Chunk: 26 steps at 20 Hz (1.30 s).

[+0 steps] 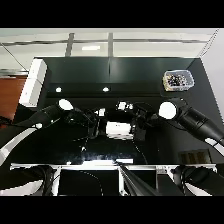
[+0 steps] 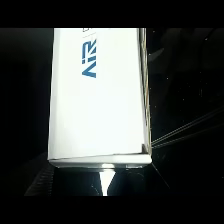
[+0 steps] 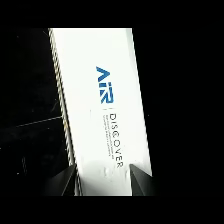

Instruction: Fold the box and place the chain.

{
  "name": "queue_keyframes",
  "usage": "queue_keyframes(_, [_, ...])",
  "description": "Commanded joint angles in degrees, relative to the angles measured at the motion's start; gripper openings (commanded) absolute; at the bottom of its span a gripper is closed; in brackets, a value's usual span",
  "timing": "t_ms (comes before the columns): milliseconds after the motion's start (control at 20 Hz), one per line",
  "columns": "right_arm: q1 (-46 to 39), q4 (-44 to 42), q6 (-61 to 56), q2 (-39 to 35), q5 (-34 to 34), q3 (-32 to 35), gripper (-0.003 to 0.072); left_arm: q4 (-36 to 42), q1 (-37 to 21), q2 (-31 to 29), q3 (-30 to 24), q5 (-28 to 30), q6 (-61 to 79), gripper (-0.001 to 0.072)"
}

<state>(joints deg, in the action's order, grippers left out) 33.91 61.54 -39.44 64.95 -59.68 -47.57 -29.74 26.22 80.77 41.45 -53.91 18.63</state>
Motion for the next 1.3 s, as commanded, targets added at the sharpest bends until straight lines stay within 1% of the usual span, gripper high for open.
queue_keyframes(0, [0.2,0.0,0.0,0.0,-0.3,0.8,0.0373,0.0,0.0,0.0,0.0,0.0,0.0,0.0354])
queue_keyframes(350, [0.3,0.0,0.0,0.0,0.0,1.2,0.0373,0.0,0.0,0.0,0.0,0.0,0.0,0.0355])
queue_keyframes(500, [0.5,0.1,0.0,0.1,1.4,1.2,0.0372,0.0,0.0,0.0,0.0,0.0,0.0,0.0355])
queue_keyframes(950, [1.2,0.0,-0.7,0.7,1.5,1.3,0.0373,0.0,0.0,0.0,0.0,0.0,0.0,0.0355])
queue_keyframes(1250, [0.7,0.4,-4.1,-2.3,1.2,-0.3,0.0373,0.0,0.0,0.0,0.0,0.0,0.0,0.0354])
